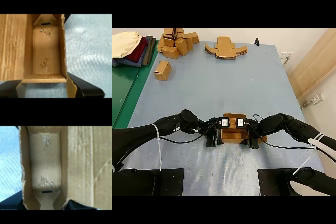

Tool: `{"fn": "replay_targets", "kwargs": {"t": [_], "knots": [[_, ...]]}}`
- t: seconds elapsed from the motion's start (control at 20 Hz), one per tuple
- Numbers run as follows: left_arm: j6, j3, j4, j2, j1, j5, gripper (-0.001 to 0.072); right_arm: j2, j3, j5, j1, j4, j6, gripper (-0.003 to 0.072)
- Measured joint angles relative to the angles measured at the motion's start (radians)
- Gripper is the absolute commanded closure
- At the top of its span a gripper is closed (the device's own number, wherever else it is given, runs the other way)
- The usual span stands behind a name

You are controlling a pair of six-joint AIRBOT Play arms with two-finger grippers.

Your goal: Fold the box.

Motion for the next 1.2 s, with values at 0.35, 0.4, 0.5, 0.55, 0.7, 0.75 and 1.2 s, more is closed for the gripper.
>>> {"fn": "replay_targets", "kwargs": {"t": [0.35, 0.4, 0.5, 0.55, 0.7, 0.75, 1.2], "knots": [[-0.014, 0.000, 0.004, 0.000, -0.006, 0.012, 0.0080, 0.000, 0.000, 0.000, 0.000, 0.000, 0.000, 0.0182], [-0.023, 0.002, 0.004, 0.000, -0.008, 0.012, 0.0203, 0.000, 0.000, 0.000, 0.000, 0.000, 0.000, 0.0182], [-0.037, 0.003, 0.006, -0.001, -0.008, 0.008, 0.0326, 0.000, 0.000, 0.001, 0.000, 0.000, 0.000, 0.0182], [-0.043, 0.004, 0.006, -0.002, -0.008, 0.008, 0.0326, 0.000, 0.000, 0.001, 0.000, 0.000, 0.000, 0.0182], [-0.053, 0.005, 0.007, -0.002, -0.008, 0.006, 0.0325, 0.000, 0.000, 0.001, 0.000, 0.000, -0.001, 0.0182], [-0.055, 0.005, 0.007, -0.002, -0.008, 0.006, 0.0325, 0.000, 0.000, 0.001, 0.000, 0.000, 0.000, 0.0182], [-0.061, 0.005, 0.005, -0.002, -0.008, 0.005, 0.0326, 0.000, 0.000, 0.001, 0.000, 0.000, 0.000, 0.0182]]}}
